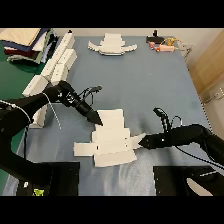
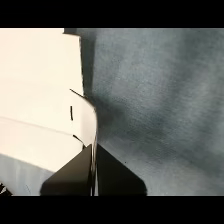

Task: Fold the box.

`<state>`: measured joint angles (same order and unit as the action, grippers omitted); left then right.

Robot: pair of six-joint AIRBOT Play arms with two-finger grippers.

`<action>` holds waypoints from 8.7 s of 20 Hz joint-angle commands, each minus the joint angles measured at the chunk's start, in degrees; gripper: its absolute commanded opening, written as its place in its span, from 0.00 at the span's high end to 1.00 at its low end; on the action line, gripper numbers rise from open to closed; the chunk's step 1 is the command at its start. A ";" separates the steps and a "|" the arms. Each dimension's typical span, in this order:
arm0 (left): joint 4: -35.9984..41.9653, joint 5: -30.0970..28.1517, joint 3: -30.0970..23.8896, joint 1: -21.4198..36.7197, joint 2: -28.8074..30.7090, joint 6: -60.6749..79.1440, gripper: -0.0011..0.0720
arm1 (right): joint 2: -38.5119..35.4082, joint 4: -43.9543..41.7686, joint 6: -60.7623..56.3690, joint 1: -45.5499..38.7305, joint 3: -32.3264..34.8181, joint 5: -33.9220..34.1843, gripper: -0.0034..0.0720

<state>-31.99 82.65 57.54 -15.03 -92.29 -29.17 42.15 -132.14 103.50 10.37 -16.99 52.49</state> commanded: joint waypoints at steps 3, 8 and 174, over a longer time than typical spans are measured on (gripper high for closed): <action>2.51 0.55 0.13 0.00 -0.04 1.07 0.97 | 0.02 10.78 -0.09 0.02 -2.12 0.20 0.62; 3.74 -1.29 0.20 0.00 0.68 12.94 0.97 | 0.02 27.82 -10.25 0.02 -8.55 2.16 0.62; 0.04 -28.59 -18.21 -19.23 25.81 21.66 0.97 | -13.64 54.58 -14.49 54.27 0.63 0.72 0.09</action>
<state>-31.94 54.08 39.33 -34.24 -66.46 -7.53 31.97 -72.53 83.09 64.40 -20.38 52.45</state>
